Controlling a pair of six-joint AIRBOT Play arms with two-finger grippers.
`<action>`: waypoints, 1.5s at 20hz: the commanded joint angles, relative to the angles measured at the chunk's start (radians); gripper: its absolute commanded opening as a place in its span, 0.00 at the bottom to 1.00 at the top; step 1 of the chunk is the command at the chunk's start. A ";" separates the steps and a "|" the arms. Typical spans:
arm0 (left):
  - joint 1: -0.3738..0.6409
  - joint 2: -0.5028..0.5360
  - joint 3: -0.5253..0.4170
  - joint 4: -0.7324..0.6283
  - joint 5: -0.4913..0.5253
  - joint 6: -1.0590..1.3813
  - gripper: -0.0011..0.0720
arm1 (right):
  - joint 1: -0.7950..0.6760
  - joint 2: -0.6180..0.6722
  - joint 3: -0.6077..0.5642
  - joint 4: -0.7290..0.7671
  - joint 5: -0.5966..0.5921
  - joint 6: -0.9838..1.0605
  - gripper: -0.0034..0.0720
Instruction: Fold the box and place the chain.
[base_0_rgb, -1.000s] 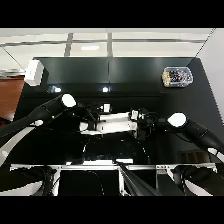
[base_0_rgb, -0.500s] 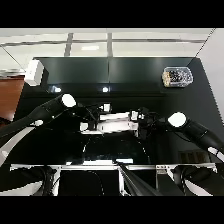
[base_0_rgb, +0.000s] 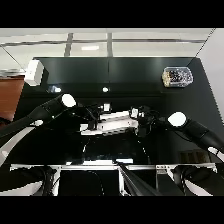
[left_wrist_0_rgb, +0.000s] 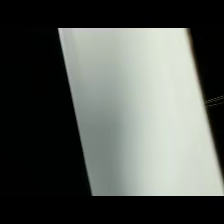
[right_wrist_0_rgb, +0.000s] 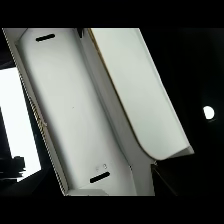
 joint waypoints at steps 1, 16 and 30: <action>0.000 0.000 0.000 0.001 -0.003 0.001 0.05 | 0.000 0.000 0.006 0.002 -0.007 0.029 0.98; 0.000 0.000 0.000 0.001 -0.003 0.001 0.05 | -0.001 -0.042 0.040 -0.052 0.178 0.001 0.98; 0.000 0.000 0.000 0.001 -0.003 0.001 0.05 | -0.092 -0.193 0.040 0.148 0.200 -0.338 0.98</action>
